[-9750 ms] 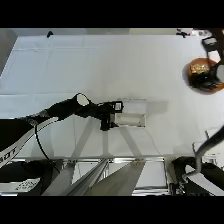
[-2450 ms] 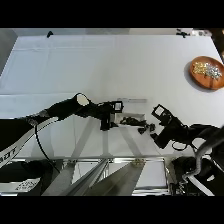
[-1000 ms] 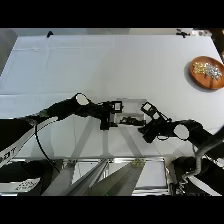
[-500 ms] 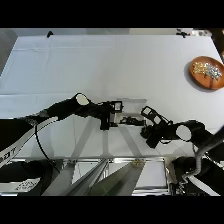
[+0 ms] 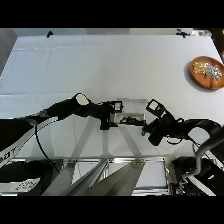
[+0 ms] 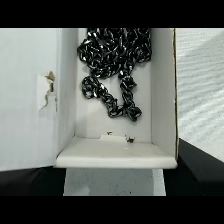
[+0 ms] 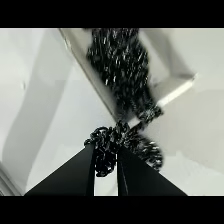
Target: Fold the box and place the chain.
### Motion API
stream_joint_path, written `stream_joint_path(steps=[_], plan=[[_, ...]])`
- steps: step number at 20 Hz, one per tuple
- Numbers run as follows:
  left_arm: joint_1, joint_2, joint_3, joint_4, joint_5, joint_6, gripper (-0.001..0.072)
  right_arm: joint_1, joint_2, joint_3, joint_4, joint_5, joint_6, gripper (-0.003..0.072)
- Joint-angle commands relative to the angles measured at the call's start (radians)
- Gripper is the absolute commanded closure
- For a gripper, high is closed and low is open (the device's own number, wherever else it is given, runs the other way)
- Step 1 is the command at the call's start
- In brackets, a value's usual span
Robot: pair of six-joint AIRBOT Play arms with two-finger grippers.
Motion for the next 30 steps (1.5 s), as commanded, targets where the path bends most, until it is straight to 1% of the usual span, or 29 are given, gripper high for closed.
stream_joint_path(steps=[1, 6, 10, 14, 18, 20, 23, 26, 30], plan=[[0.0, 0.0, 0.001, 0.0, 0.0, 0.0, 0.0264, 0.0, 0.057, 0.08, 0.003, -0.023, 0.008, 0.0675], [0.0, 0.0, 0.001, 0.0, 0.0, 0.0, 0.0264, 0.0, 0.061, 0.198, 0.046, -0.106, 0.022, 0.0675], [0.0, 0.0, 0.001, 0.0, 0.0, 0.0, 0.0264, 0.0, 0.061, 0.243, 0.091, -0.154, 0.022, 0.0675], [0.0, 0.0, 0.001, 0.0, 0.0, 0.0, 0.0264, 0.0, 0.061, 0.246, 0.136, -0.154, 0.021, 0.0675], [0.0, 0.0, 0.001, 0.0, 0.0, 0.0, 0.0264, 0.0, 0.04, 0.245, 0.085, -0.092, 0.026, 0.0675], [0.0, 0.0, 0.001, 0.0, 0.0, 0.0, 0.0264, 0.0, -0.012, 0.243, 0.081, -0.064, 0.03, 0.0675], [0.0, 0.0, 0.001, 0.0, 0.0, 0.0, 0.0264, 0.0, -0.141, 0.243, 0.08, -0.068, 0.029, 0.0675], [0.0, 0.0, 0.001, 0.0, 0.0, 0.0, 0.0264, 0.0, -0.262, 0.243, 0.082, -0.046, 0.03, 0.0674], [0.0, 0.0, 0.001, 0.0, 0.0, 0.0, 0.0264, 0.0, -0.348, 0.243, 0.08, 0.019, 0.031, 0.0671]])
